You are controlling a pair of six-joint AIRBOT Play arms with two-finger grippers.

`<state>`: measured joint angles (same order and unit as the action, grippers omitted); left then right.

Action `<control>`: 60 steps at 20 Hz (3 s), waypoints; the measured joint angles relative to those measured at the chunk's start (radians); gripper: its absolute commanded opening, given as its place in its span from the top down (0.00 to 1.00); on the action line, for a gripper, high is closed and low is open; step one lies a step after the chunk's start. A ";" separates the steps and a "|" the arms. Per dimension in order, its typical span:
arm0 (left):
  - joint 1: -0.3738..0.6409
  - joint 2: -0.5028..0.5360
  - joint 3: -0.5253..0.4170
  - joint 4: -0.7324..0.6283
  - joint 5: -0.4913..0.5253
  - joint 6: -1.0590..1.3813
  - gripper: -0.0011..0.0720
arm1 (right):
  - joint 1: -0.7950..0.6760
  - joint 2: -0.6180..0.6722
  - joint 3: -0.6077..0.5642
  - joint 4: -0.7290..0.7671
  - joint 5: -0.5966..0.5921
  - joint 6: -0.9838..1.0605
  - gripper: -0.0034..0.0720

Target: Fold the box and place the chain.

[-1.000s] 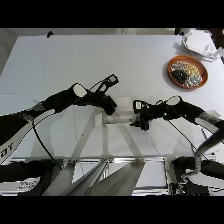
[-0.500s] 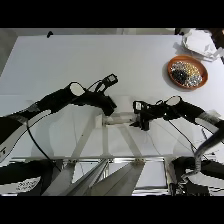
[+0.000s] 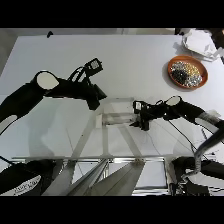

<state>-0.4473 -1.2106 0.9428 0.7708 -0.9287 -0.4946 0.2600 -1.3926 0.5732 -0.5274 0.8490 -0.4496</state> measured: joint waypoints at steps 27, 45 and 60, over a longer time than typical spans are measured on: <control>-0.012 -0.048 -0.271 -0.122 0.114 0.274 0.98 | 0.000 0.000 0.000 0.001 0.000 0.000 0.42; 0.042 0.008 -0.274 0.061 -0.066 0.310 0.76 | 0.000 0.000 0.000 0.001 0.000 0.000 0.42; -0.026 -0.043 -0.274 0.082 0.069 0.654 0.50 | 0.000 0.000 0.000 0.001 -0.001 0.000 0.42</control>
<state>-0.4728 -1.2533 0.6689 0.8532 -0.8597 0.1596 0.2600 -1.3926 0.5732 -0.5262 0.8482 -0.4492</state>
